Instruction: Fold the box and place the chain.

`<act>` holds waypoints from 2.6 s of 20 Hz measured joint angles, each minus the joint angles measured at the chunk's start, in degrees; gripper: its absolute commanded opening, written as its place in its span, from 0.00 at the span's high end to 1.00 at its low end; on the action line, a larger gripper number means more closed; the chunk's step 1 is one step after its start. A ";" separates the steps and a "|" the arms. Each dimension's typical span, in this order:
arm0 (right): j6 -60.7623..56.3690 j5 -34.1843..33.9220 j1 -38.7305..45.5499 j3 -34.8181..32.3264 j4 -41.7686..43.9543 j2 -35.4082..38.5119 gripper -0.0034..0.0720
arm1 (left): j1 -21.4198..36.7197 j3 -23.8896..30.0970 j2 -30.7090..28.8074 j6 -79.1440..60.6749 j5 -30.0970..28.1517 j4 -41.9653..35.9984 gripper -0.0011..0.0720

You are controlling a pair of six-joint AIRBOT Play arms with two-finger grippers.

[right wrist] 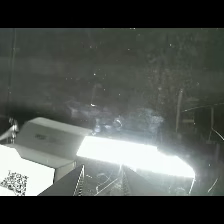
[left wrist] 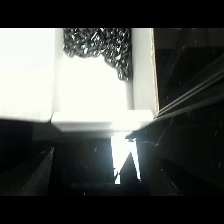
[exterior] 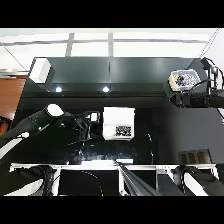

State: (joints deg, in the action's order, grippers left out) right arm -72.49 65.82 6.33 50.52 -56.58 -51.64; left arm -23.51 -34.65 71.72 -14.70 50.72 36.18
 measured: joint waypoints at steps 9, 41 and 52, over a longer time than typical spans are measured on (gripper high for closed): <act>-0.59 -0.46 0.00 0.00 1.07 0.00 0.56 | -3.93 -0.15 2.75 2.95 -2.36 -2.40 0.02; -0.52 -4.83 -5.92 0.00 0.26 -0.66 0.03 | -7.41 -1.01 4.22 -3.34 -5.16 -6.64 0.37; 28.85 -5.64 -9.16 1.66 17.22 -20.37 0.03 | -7.80 -1.03 4.26 -2.99 -6.16 -6.58 0.37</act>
State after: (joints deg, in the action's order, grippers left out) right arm -43.64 60.18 -2.83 52.18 -39.35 -72.01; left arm -31.31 -35.68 75.99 -17.69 44.56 29.61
